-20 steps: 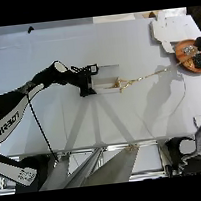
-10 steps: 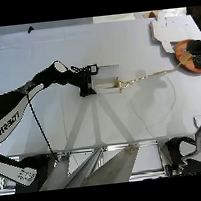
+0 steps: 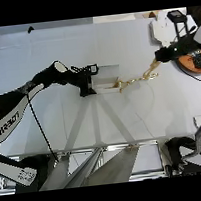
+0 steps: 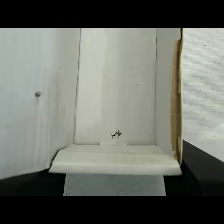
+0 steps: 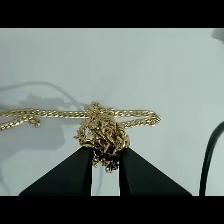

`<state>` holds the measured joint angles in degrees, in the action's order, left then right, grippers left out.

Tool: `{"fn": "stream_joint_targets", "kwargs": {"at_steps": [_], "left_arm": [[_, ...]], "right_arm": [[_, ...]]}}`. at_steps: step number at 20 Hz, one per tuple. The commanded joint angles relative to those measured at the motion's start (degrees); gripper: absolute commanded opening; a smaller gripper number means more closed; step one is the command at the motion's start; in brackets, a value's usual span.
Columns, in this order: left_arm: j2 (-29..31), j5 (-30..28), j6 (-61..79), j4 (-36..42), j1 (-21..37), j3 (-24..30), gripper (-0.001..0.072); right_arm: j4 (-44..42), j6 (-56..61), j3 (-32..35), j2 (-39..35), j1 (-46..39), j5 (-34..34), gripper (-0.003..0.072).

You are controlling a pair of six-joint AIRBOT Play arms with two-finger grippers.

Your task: Fold the box and place the chain.

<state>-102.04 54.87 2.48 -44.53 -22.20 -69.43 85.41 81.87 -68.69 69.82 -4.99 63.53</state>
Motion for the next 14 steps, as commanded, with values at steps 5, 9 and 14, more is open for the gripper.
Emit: {"fn": "stream_joint_targets", "kwargs": {"at_steps": [5,9,14], "left_arm": [[0.0,0.0,0.0,0.0,0.0,0.0,0.0213],[0.0,0.0,0.0,0.0,0.0,0.0,0.0213],[0.0,0.0,0.0,0.0,0.0,0.0,0.0213]], "right_arm": [[-0.2,0.8,0.0,0.0,15.4,-2.3,0.0015],[-0.4,0.9,0.0,0.5,21.4,-5.4,0.0015],[-5.8,0.8,0.1,4.7,25.5,-7.5,0.0015]]}}
